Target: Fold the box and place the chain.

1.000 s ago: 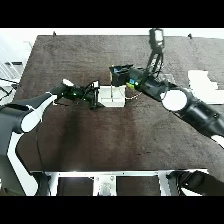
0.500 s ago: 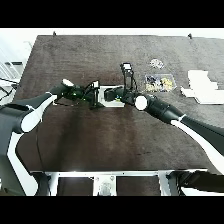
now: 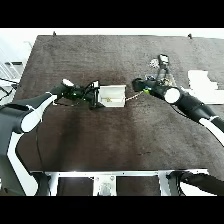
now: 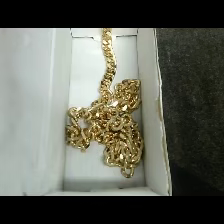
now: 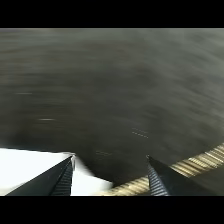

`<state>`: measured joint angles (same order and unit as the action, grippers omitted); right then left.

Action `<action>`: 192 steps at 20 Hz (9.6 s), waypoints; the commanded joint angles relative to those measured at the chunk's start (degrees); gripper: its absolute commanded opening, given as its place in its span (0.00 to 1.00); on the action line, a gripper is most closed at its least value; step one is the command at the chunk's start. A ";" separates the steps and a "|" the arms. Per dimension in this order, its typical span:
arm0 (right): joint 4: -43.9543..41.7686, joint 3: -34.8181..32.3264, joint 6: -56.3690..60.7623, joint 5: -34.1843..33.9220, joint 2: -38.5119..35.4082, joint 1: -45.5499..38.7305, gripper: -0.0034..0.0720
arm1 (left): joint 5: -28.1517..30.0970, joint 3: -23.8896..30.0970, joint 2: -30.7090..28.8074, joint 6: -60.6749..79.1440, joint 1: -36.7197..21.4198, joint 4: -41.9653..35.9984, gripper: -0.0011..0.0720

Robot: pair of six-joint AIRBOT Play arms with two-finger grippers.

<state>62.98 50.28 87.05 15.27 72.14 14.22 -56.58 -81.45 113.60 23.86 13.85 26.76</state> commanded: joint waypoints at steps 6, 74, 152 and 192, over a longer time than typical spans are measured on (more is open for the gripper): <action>-3.02 2.78 2.73 -2.23 15.61 -7.82 0.76 | 0.11 -0.04 0.00 0.04 -0.02 0.00 0.10; 0.07 18.53 -0.50 -16.63 -6.54 21.77 0.06 | 0.04 -0.04 0.00 -0.04 -0.02 0.02 0.10; -4.92 10.27 -6.10 -4.94 -17.79 3.67 0.06 | 0.13 -0.04 0.00 -0.02 -0.02 0.02 0.10; -5.86 7.30 -0.04 -17.46 -2.14 24.24 0.06 | 0.02 -0.04 0.00 -0.04 -0.02 0.02 0.10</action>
<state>57.34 60.71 85.93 -2.17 68.82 38.41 -56.55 -81.45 113.62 23.81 13.85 26.79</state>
